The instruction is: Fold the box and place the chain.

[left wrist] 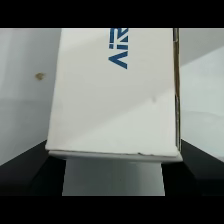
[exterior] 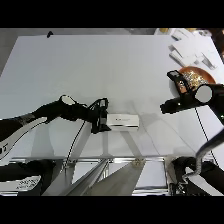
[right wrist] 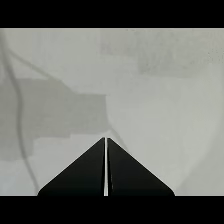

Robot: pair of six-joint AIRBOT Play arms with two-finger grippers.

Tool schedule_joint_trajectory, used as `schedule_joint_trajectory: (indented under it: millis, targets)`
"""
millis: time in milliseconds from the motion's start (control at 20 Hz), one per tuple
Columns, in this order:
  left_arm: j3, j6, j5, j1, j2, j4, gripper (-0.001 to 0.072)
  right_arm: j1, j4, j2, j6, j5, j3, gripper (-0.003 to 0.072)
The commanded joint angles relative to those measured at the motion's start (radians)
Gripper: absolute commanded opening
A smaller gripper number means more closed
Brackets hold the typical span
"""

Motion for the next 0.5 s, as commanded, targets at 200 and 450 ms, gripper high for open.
schedule_joint_trajectory:
  millis: [200,450]
  targets:
    - [0.000,0.006,0.089,0.003,0.072,-0.005,0.0108,-0.001,0.000,0.001,0.004,-0.011,0.000,0.0018]
    - [0.000,0.004,0.425,0.004,0.265,0.129,0.0106,-0.001,0.000,0.001,0.003,-0.015,0.000,0.0018]
